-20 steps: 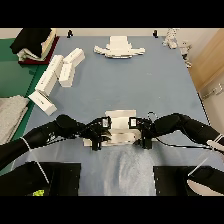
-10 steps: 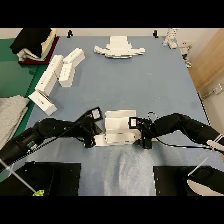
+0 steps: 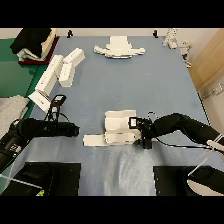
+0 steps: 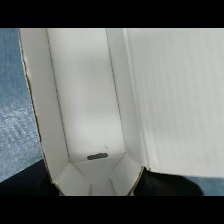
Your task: Fold the box.
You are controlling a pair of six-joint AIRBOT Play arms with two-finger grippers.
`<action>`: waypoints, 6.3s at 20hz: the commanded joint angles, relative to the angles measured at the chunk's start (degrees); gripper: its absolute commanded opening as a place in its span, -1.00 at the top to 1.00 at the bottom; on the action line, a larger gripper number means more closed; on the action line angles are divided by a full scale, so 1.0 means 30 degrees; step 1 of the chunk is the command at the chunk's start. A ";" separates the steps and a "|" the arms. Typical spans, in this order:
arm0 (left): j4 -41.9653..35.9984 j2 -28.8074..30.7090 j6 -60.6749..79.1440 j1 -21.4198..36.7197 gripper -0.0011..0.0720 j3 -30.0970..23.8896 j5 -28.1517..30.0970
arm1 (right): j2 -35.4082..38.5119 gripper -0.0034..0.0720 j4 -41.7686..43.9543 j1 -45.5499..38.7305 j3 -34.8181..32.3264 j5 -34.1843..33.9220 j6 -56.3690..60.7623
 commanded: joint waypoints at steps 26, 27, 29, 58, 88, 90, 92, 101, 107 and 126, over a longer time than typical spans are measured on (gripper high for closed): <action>-1.1446 -0.5785 0.6761 -0.1399 0.72 -0.1290 0.0495 | 0.0015 -0.44 0.0000 0.0015 0.0000 0.0015 -0.0007; -1.1446 -0.5785 0.6739 -0.1399 0.00 -0.1231 0.0517 | 0.0015 -0.44 0.0000 0.0015 0.0000 0.0007 -0.0007; -1.1431 -0.5785 0.6739 -0.1384 0.04 -0.1166 0.0503 | 0.0015 -0.44 0.0000 0.0015 0.0000 0.0007 -0.0007; 0.1770 -0.7089 -1.3267 -1.0863 0.00 0.4422 0.3774 | 0.0015 -0.44 0.0000 0.0015 0.0000 0.0007 -0.0007; 0.7905 -1.5664 -2.3329 -1.5395 0.93 1.2036 -0.3934 | 0.0015 -0.44 0.0000 0.0015 0.0000 0.0007 -0.0007; 0.7898 -1.5664 -2.3248 -1.5395 0.93 1.2036 -0.3912 | 0.0015 -0.44 0.0000 0.0015 0.0000 0.0007 -0.0007; 0.7905 -1.5664 -2.3132 -1.5395 0.92 1.2036 -0.3905 | 0.0015 -0.44 0.0000 0.0015 0.0000 0.0007 -0.0007; 0.7970 -1.5664 -2.2782 -1.5387 -0.30 1.2036 -0.3869 | 0.0015 -0.44 0.0000 0.0015 0.0000 0.0007 -0.0007; 0.8080 -1.5824 -2.2790 -1.5387 -0.29 1.2029 -0.3657 | 0.0015 -0.44 0.0000 0.0015 0.0000 0.0007 -0.0007; 0.8393 -1.6240 -2.3635 -1.5467 -0.08 1.2531 -0.3774 | 0.0015 -0.44 0.0000 0.0015 0.0000 0.0015 -0.0007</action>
